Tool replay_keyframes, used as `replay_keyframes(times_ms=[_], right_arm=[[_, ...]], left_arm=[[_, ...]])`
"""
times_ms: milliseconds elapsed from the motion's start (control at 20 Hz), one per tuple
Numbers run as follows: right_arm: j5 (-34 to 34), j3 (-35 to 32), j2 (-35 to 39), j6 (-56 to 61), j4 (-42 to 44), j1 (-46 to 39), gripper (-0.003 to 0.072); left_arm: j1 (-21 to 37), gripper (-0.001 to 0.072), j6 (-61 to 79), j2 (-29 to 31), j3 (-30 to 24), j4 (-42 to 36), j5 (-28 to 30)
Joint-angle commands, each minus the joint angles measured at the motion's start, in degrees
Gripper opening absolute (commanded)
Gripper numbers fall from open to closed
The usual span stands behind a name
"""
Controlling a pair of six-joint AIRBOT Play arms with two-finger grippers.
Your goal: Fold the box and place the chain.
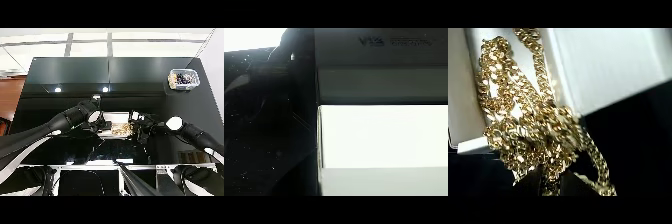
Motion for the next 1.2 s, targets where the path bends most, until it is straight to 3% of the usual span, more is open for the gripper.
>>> replay_keyframes(times_ms=[0,100,350,550,700,750,800,850,950,1100,1150], right_arm=[[5.4,1.9,6.5,26.1,-14.7,0.0,0.0013],[11.9,5.2,11.2,35.4,-18.8,0.0,0.0013],[25.6,19.3,16.7,46.7,-15.3,0.0,0.0013],[19.7,22.2,15.5,46.7,2.4,0.0,0.0014],[20.0,22.0,11.4,46.7,6.4,0.1,0.0018],[20.6,21.8,9.8,46.8,5.9,0.2,0.0041],[21.2,21.6,8.6,46.8,5.2,0.1,0.0263],[21.6,21.6,8.0,46.8,2.9,-0.2,0.0385],[23.7,21.6,8.4,46.8,-0.7,-3.0,0.0385],[34.6,20.9,8.8,46.0,-8.2,-10.2,0.0384],[35.5,19.2,8.8,44.7,-11.3,-11.4,0.0385]], left_arm=[[0.0,0.0033,0.0,0.0,0.0,0.0,0.0],[0.0,0.0033,0.0,0.0,0.0,0.1,0.0],[0.0,0.0033,0.0,0.0,0.0,0.0,0.0],[0.0,0.0033,0.0,0.0,0.0,0.0,0.0],[0.0,0.0033,0.0,0.0,0.0,0.0,0.0],[0.0,0.0033,0.0,0.0,0.0,0.0,0.0],[0.0,0.0033,0.0,0.0,0.0,0.0,0.0],[0.0,0.0033,0.0,0.0,0.0,0.0,0.0],[0.0,0.0033,0.0,0.0,0.0,0.0,0.0],[0.0,0.0033,0.0,0.0,0.0,0.0,-0.1],[0.0,0.0033,0.0,0.0,0.0,0.0,-0.1]])
